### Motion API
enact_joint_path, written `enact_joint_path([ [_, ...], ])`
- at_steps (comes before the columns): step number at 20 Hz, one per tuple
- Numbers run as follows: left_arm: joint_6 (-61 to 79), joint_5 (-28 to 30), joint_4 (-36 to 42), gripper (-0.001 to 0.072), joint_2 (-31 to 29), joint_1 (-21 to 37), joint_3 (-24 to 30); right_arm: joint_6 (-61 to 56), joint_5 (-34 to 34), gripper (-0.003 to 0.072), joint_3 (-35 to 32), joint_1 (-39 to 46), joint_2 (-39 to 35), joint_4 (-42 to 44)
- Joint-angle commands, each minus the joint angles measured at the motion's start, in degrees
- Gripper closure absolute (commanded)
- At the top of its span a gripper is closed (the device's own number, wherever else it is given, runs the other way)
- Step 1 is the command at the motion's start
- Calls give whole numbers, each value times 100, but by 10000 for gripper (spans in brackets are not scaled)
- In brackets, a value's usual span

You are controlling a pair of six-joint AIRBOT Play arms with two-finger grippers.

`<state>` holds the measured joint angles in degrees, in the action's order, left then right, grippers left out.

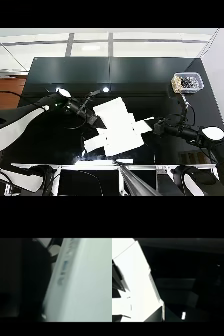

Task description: Fold the box and place the chain.

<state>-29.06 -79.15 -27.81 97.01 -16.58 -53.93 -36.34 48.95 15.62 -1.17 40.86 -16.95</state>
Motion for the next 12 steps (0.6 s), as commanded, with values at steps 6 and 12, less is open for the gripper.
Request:
enact_joint_path([
  [6,35,-39,-50,684,-26,-11,-9,-116,28,67,59,13,-4,-149],
  [12,37,621,-656,689,-946,-83,-7,-114,42,68,935,11,-4,-1506],
])
